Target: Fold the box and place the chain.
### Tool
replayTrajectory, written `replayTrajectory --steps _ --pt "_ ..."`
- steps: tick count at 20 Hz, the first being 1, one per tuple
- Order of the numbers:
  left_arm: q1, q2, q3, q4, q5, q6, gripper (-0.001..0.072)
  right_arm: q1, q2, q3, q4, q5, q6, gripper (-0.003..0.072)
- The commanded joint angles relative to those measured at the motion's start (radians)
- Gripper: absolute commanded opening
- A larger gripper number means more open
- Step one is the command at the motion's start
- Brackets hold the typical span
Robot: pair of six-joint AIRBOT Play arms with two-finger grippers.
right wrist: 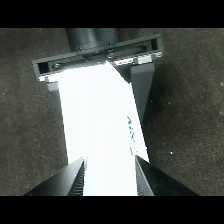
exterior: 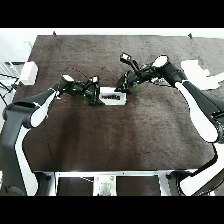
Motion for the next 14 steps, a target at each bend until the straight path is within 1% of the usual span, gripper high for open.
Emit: replayTrajectory --steps 1,3,4,5,10,14 --pt "0.000 0.000 0.000 0.000 0.000 0.000 0.0474 0.002 -0.006 0.001 -0.002 -0.024 -0.010 0.0390" --pt "0.000 0.000 0.000 0.000 0.000 0.000 0.0474 0.002 -0.016 0.001 -0.003 -0.023 -0.011 0.0395" --pt "0.000 0.000 0.000 0.000 0.000 0.000 0.0474 0.002 -0.021 0.001 -0.002 -0.023 -0.011 0.0468" --pt "0.000 0.000 0.000 0.000 0.000 0.000 0.0474 0.003 -0.025 0.001 -0.002 -0.023 -0.011 0.0473" --pt "0.000 0.000 0.000 0.000 0.000 0.000 0.0474 0.020 -0.032 0.001 -0.007 -0.022 -0.038 0.0468" --pt "0.000 0.000 0.000 0.000 0.000 0.000 0.0474 0.020 -0.032 0.001 -0.045 -0.032 -0.042 0.0450"
